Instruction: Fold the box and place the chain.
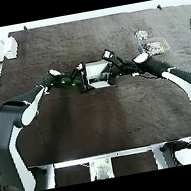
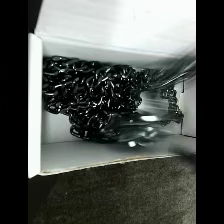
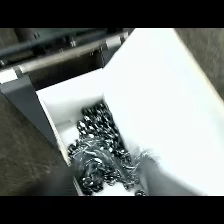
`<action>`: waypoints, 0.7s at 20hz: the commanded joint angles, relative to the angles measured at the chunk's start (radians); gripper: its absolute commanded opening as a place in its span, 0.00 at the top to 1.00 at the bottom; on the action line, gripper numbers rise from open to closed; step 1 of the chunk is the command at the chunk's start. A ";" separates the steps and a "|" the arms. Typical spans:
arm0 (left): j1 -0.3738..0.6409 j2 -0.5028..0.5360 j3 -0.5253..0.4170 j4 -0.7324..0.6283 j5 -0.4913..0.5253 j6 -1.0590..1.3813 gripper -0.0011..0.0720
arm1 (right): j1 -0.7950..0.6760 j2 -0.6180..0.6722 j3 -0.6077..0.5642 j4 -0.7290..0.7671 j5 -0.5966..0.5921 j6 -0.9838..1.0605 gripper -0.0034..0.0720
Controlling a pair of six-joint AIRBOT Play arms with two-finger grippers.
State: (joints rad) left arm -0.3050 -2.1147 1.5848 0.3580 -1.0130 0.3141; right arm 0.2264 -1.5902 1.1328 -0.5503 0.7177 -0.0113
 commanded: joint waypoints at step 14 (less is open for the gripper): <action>0.001 0.000 0.001 0.000 0.003 0.000 0.34 | -0.188 0.100 0.213 0.001 0.035 0.004 0.94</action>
State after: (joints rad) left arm -0.3054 -2.1147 1.5848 0.3580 -1.0115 0.3141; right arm 0.0933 -1.4498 1.2835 -0.5491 0.6964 -0.0082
